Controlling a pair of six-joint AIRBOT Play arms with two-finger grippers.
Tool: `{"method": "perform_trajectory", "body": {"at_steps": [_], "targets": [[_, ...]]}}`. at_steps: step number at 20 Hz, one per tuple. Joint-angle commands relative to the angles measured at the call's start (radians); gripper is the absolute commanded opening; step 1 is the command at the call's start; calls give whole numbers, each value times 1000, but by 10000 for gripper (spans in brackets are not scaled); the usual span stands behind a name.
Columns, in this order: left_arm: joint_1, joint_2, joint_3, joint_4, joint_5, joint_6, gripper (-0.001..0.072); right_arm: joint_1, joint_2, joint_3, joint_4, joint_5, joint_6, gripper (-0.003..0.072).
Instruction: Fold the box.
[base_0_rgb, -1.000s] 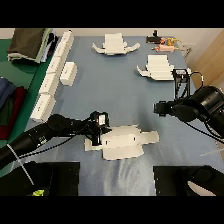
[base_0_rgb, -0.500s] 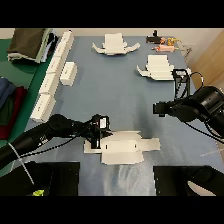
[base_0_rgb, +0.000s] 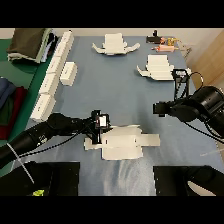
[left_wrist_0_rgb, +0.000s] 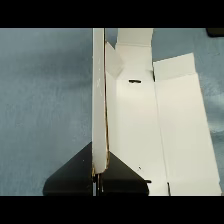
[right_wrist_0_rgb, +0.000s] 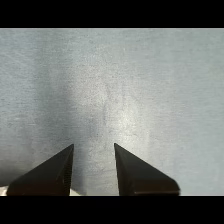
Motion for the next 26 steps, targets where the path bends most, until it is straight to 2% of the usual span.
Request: {"method": "perform_trajectory", "body": {"at_steps": [1, 3, 4, 6, 7, 13, 21, 26], "targets": [[1, 16, 3, 0, -28, 12, 16, 1, 0, 1, 0, 1, 0, 387], [0, 16, -11, -4, -40, 27, 18, 1, 0, 1, 0, 1, 0, 388], [0, 16, -22, -10, -38, 51, 61, 1, 0, 1, 0, 0, 0, 387], [1, 16, -37, -32, -41, 87, 679, 1, 1, 1, 1, 0, 0, 386], [1, 16, -39, -40, -42, 88, 698, 1, 0, 1, 5, 0, 0, 386], [1, 11, -40, -43, -75, 79, 697, 1, 0, 1, 18, 0, 0, 386], [1, -47, -40, -31, -30, -232, 698, 1, 0, 1, 18, 0, 0, 386], [1, -69, -40, -19, -20, -262, 698, 1, 1, 1, 18, 1, -4, 385]]}}
